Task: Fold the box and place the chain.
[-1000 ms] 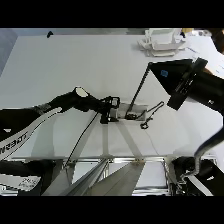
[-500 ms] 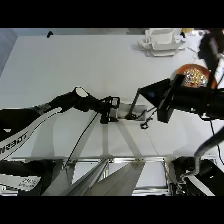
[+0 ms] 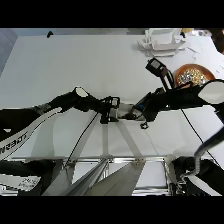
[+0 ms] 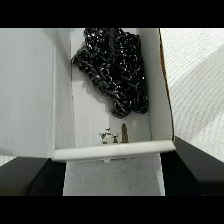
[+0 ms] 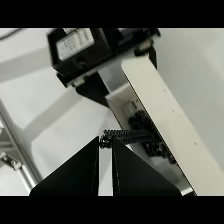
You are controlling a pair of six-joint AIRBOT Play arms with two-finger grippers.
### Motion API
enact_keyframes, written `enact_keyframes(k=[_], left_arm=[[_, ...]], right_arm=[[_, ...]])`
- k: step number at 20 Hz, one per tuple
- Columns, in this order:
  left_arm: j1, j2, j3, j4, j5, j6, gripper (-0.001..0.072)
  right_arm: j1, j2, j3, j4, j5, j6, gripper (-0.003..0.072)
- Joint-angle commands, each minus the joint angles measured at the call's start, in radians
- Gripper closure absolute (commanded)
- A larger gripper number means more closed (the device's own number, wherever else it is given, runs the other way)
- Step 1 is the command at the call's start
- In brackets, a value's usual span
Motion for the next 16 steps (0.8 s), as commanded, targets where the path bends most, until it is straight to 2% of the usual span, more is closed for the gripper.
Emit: enact_keyframes(k=[1, 2, 4, 5, 9, 12, 14, 16], left_arm=[[0.001, 0.0, 0.0, 0.0, 0.0, 0.0, 0.0504], [0.001, 0.0, 0.0, 0.0, 0.0, 0.0, 0.0504], [0.001, 0.0, 0.0, 0.0, 0.0, 0.0, 0.0504], [0.001, 0.0, 0.0, 0.0, 0.0, 0.0, 0.0504], [0.001, 0.0, 0.0, 0.0, 0.0, 0.0, 0.0504], [0.001, 0.0, 0.0, 0.0, 0.0, 0.0, 0.0504], [0.001, 0.0, 0.0, 0.0, 0.0, 0.0, 0.0504], [0.001, 0.0, 0.0, 0.0, 0.0, 0.0, 0.0504]], right_arm=[[0.0, -0.06, -0.025, -0.052, 0.02, 0.046, 0.0669], [0.0, -0.066, -0.027, -0.057, 0.019, 0.05, 0.0664], [0.0, -0.063, -0.027, -0.051, 0.01, 0.05, 0.0522], [0.0, -0.058, -0.026, -0.044, 0.001, 0.05, 0.0483], [-0.024, -0.031, 0.051, -0.053, 0.005, 0.05, 0.0486], [-0.128, -0.031, 0.135, -0.063, 0.002, 0.053, 0.0493], [-0.215, -0.035, 0.14, -0.159, -0.027, 0.104, 0.0532], [-0.277, -0.066, 0.137, -0.35, -0.027, 0.212, 0.0531]])
